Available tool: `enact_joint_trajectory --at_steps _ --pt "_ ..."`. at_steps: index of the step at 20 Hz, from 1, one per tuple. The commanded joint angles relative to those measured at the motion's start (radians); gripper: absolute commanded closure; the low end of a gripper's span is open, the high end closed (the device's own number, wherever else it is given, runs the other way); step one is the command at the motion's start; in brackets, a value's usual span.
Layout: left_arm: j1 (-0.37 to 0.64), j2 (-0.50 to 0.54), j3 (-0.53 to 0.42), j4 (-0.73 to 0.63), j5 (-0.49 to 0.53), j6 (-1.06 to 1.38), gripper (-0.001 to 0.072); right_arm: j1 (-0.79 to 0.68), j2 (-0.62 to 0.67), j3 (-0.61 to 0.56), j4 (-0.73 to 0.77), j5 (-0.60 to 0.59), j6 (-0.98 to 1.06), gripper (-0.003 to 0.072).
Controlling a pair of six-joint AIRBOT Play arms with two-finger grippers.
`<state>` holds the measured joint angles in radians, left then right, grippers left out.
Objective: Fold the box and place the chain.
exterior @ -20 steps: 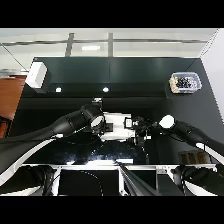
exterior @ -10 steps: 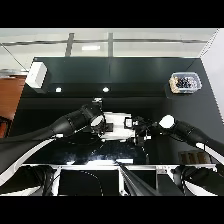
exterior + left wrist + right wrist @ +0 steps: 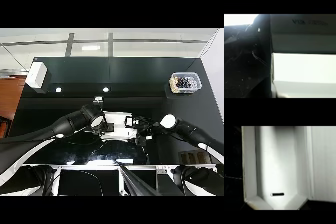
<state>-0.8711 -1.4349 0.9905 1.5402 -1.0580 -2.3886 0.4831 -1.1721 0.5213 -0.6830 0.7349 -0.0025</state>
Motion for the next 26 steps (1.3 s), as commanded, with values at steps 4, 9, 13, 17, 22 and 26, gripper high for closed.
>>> enact_joint_trajectory --at_steps 4,9,13,17,22,26 --pt "0.0 0.0 0.001 0.005 -0.004 0.002 0.0685 -0.047 0.117 0.015 -0.194 0.121 0.051 -0.0034" --pt "0.0 0.0 0.001 0.004 0.003 0.002 0.0685 -0.047 0.101 0.012 -0.078 0.064 -0.09 0.0134" --pt "0.0 0.0 0.001 0.004 0.003 0.002 0.0685 -0.037 0.068 0.012 0.003 0.065 -0.14 0.0259" --pt "0.0 0.0 0.001 0.003 0.003 0.002 0.0685 -0.006 0.043 0.012 0.046 0.056 -0.109 0.0514" --pt "0.0 0.0 0.001 0.003 0.002 0.002 0.0685 0.039 0.014 0.012 0.182 -0.042 -0.099 0.0514" --pt "0.0 0.0 0.001 0.003 0.003 0.002 0.0685 0.042 -0.009 0.008 0.181 -0.052 -0.077 0.0514"
